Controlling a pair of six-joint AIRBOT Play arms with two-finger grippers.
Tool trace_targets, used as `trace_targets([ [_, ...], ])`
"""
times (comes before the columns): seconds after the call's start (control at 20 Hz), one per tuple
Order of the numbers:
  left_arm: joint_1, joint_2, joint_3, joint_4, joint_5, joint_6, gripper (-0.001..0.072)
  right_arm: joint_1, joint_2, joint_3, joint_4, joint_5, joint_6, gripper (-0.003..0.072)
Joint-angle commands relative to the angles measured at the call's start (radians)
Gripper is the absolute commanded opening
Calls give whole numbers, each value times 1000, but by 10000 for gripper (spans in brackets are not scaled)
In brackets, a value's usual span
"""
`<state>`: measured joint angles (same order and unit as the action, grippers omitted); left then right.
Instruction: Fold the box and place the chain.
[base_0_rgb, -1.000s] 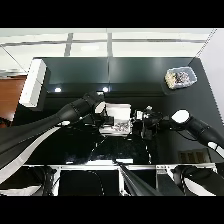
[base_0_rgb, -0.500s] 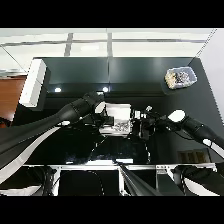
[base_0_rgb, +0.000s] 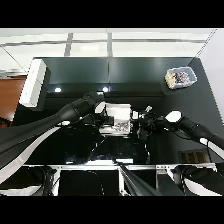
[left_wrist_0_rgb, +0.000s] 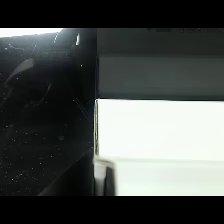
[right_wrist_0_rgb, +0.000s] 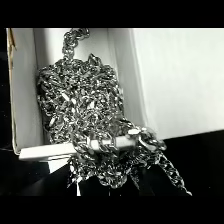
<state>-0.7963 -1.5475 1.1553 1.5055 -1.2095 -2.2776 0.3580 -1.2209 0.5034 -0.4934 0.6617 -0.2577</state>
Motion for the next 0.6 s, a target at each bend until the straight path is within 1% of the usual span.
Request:
trace_targets([
  [0.0,1,0,0,0,0,0,29,11,-2,0,-5,-24,32,445],
  [0.05,1,0,0,0,0,0,29,10,-1,0,-5,-22,53,143],
  [0.1,1,0,0,0,0,0,29,10,-1,0,-14,-24,72,15],
  [0.2,1,0,0,0,0,0,29,10,8,0,-56,-24,109,19],
  [0.3,1,0,0,0,0,0,29,10,32,4,-108,-28,207,18],
  [0.4,1,0,0,0,0,0,29,10,84,6,-153,-44,312,18],
  [0.5,1,0,0,0,0,0,29,10,152,13,-238,-49,456,18],
  [0.55,1,0,0,0,0,0,30,10,187,20,-293,-45,574,18],
])
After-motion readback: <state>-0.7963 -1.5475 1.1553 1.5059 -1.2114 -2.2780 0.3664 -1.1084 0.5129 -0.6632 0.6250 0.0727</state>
